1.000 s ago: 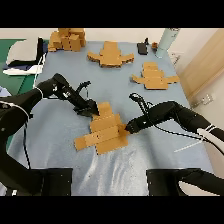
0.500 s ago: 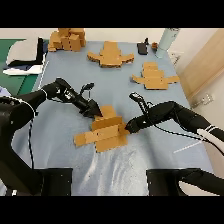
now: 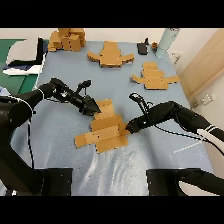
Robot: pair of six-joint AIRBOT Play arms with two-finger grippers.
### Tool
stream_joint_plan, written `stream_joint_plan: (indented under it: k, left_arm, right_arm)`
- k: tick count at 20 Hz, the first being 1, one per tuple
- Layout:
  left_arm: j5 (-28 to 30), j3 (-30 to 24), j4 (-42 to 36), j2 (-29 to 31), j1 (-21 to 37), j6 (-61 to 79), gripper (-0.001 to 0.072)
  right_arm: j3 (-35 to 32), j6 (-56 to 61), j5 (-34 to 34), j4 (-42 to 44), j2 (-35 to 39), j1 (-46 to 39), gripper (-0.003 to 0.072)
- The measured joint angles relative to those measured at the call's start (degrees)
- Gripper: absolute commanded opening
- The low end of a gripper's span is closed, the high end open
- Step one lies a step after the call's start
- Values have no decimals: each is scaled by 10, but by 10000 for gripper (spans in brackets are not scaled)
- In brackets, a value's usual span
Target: Fold the box.
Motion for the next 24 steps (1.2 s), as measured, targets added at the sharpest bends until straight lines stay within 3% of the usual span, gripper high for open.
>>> stream_joint_plan:
  k: [2, 3, 4, 5, 15, 16, 20, 21, 23, 24]
  left_arm:
    - [-2, 0, -6, -8, -9, 6, 465]
    - [-1, 0, -8, -14, -13, 8, 354]
    - [-2, 0, -8, -18, -15, 9, 156]
    - [-1, 0, -9, -22, -17, 11, 115]
    - [8, 6, -12, -32, -23, 33, 103]
    - [8, 6, -12, -32, -23, 33, 14]
    - [12, 6, -13, -32, -23, 36, 14]
    - [12, 6, -13, -32, -23, 36, 14]
    - [13, 6, -11, -32, -23, 38, 13]
    - [13, 7, -12, -32, -23, 39, 13]
  right_arm:
    - [0, 1, 0, -2, 0, 0, 4]
    - [0, 3, 0, -2, 0, 0, 4]
    - [0, 3, 0, -2, 0, 0, 5]
    - [0, 3, 0, -2, 0, 0, 4]
    - [0, 5, 0, -3, 0, 0, 5]
    - [0, 5, 0, -3, 0, 0, 4]
    - [0, 5, -1, -3, 0, 0, 7]
    - [0, 5, -1, -3, 0, 0, 68]
    - [0, 5, 0, -3, 0, 0, 481]
    - [1, 5, 0, -3, 0, 0, 541]
